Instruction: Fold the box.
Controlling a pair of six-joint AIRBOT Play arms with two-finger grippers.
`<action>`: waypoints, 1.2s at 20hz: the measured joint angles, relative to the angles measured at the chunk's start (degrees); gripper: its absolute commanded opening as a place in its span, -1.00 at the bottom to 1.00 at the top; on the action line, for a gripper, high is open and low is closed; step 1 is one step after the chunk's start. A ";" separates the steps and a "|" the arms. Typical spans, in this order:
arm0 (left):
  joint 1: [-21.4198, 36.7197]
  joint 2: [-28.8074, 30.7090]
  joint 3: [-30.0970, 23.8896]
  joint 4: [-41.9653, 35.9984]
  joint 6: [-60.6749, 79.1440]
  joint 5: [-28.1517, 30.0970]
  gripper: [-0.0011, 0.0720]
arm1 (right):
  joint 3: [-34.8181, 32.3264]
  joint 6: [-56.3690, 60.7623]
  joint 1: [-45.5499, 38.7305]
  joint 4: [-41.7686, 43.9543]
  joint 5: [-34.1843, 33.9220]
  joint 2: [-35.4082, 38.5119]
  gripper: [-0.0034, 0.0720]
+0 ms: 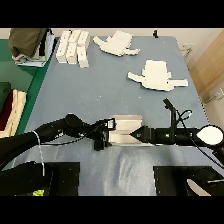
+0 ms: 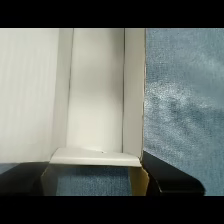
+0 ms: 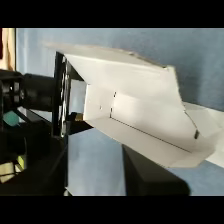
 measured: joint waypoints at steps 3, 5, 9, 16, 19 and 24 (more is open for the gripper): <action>0.00 0.00 0.00 0.00 0.00 0.00 0.32 | 0.13 2.23 0.00 7.02 -3.08 -6.32 0.02; 0.00 0.00 0.00 0.00 0.00 0.00 0.32 | 0.96 -0.55 0.02 11.76 -4.76 -11.08 -0.04; 0.00 0.00 0.00 0.00 0.00 0.00 0.32 | 5.79 -8.07 0.00 16.70 -8.41 -20.72 -0.17; 0.00 0.00 0.00 0.00 -0.02 0.00 0.32 | 13.16 -14.71 0.22 12.85 -10.01 -35.17 -0.17; 0.00 0.00 0.00 0.02 0.02 0.00 0.31 | 13.84 -15.87 1.68 10.95 -8.90 -38.91 -0.17; 0.00 0.00 0.00 0.04 0.02 0.00 0.32 | 14.32 -17.22 3.21 8.22 -8.63 -40.79 -0.17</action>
